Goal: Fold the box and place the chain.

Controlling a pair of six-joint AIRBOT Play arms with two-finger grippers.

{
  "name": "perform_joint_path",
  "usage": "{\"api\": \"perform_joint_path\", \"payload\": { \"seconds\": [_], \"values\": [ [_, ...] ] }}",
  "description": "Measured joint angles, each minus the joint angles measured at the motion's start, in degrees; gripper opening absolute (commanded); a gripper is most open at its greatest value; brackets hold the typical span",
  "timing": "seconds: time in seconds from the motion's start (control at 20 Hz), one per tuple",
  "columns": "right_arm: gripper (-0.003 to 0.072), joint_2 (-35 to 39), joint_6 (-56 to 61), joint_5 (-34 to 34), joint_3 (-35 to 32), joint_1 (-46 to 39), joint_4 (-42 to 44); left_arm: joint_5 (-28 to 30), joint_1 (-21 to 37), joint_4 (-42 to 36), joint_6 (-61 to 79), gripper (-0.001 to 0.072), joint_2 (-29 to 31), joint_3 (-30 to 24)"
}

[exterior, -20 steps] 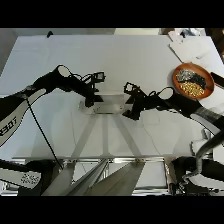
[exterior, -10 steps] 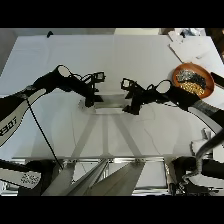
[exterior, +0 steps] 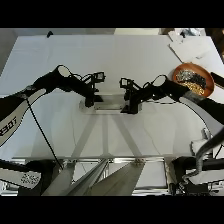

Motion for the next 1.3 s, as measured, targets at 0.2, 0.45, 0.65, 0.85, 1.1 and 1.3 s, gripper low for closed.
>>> {"api": "perform_joint_path", "payload": {
  "seconds": [0.2, 0.45, 0.65, 0.85, 1.1, 1.3],
  "values": [
    [0.0695, -2.2, -1.0, 0.4, 0.7, 0.2, 0.8, 0.0, 0.0, 0.0, 0.0, 0.0014, 0.0, 0.0],
    [0.0695, -2.7, -1.4, -2.8, -0.2, 0.8, 3.5, 0.0, 0.0, 0.0, 0.0, 0.0014, 0.0, 0.0],
    [0.0695, -1.9, -2.0, -5.1, -2.3, 0.9, 4.7, 0.0, 0.0, 0.0, 0.0, 0.0014, 0.0, 0.0],
    [0.0695, 0.3, -3.8, -8.3, -5.0, 1.0, 5.5, 0.0, 0.0, 0.0, 0.0, 0.0014, 0.0, 0.0],
    [0.0695, 1.4, -6.2, -10.3, -7.5, 2.0, 6.9, 0.0, 0.0, 0.0, 0.0, 0.0014, 0.0, 0.0],
    [0.0695, 1.6, -8.4, -11.0, -8.1, 2.5, 9.2, 0.1, 0.0, 0.0, 0.0, 0.0014, 0.0, 0.0]
  ]
}}
